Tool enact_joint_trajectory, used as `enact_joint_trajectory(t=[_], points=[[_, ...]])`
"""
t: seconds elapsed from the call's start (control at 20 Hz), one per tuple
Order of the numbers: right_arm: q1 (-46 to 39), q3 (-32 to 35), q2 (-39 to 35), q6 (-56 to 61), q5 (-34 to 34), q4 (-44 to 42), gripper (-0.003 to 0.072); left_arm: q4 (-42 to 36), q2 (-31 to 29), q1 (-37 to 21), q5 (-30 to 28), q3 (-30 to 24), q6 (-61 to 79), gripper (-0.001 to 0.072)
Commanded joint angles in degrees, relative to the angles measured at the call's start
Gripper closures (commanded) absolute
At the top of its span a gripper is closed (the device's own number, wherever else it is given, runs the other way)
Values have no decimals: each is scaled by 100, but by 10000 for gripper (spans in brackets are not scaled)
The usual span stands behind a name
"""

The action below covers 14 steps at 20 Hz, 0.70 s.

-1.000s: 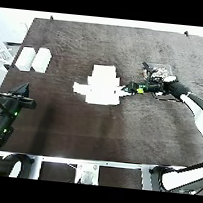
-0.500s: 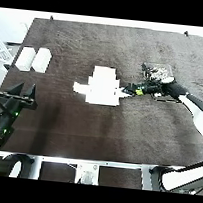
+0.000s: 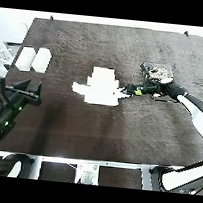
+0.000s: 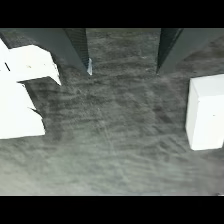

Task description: Fold the box and place the chain.

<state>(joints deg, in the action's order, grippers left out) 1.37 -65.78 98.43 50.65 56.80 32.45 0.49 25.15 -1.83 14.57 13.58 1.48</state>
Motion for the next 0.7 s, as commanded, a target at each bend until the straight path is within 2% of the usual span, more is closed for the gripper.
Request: enact_joint_trajectory(t=[0.0, 0.25, 0.4, 0.5, 0.65], points=[[7, -74, 2, -33, 0, -2, 680, 2, 1307, -2, 562, 595, 7, 222], [11, -155, 2, -31, 24, 0, 681, 243, 3593, -2, 1545, 2046, -400, 222], [11, -155, 4, -26, 22, -2, 680, 1174, 4887, -2, 2284, 3274, -1384, 222], [33, -155, 4, -28, 20, -4, 680, 1930, 5654, -2, 2909, 4157, -2116, 222], [116, -155, 9, -33, 20, 0, 680, 2671, 6688, -2, 3676, 5447, -3045, 222]])
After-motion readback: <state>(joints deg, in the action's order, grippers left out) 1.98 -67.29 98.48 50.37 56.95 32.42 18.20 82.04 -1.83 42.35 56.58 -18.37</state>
